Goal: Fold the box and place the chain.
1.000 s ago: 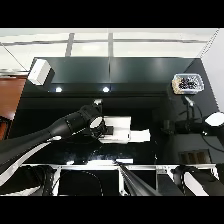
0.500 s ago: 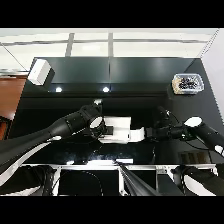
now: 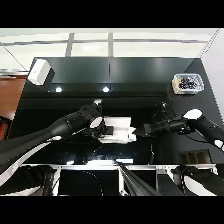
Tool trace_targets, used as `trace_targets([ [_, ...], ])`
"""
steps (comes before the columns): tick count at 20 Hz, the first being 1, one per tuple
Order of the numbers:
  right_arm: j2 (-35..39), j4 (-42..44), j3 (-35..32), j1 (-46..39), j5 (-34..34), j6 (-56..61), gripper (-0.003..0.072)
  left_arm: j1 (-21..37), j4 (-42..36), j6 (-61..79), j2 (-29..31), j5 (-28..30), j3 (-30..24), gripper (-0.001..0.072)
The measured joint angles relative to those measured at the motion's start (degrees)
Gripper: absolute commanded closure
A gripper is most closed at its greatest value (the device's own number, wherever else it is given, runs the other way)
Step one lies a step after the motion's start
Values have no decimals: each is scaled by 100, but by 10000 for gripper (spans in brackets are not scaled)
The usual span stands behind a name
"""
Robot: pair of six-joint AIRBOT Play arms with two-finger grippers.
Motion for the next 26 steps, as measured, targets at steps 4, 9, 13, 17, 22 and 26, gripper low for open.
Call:
trace_targets([
  [4, 0, 24, 72, 485, -352, 391, 94, 0, -11, 0, 0, -2, 0, 684],
  [9, 0, -409, 382, 1255, -968, 1191, 134, 0, -15, -9, 0, -2, 0, 684],
  [13, 0, -1451, 785, 1853, -1292, 2400, 135, 0, -17, -9, 0, -2, 0, 684],
  [17, 0, -2129, 1080, 2337, -1508, 3331, 246, 0, -17, -7, 0, -2, 0, 684],
  [22, -17, -2929, 1335, 2767, -1635, 4334, 246, 2, -20, 0, 0, -4, 0, 684],
  [26, -192, -3652, 1556, 3091, -1589, 5080, 247, 0, -20, 4, 0, -2, 0, 684],
])
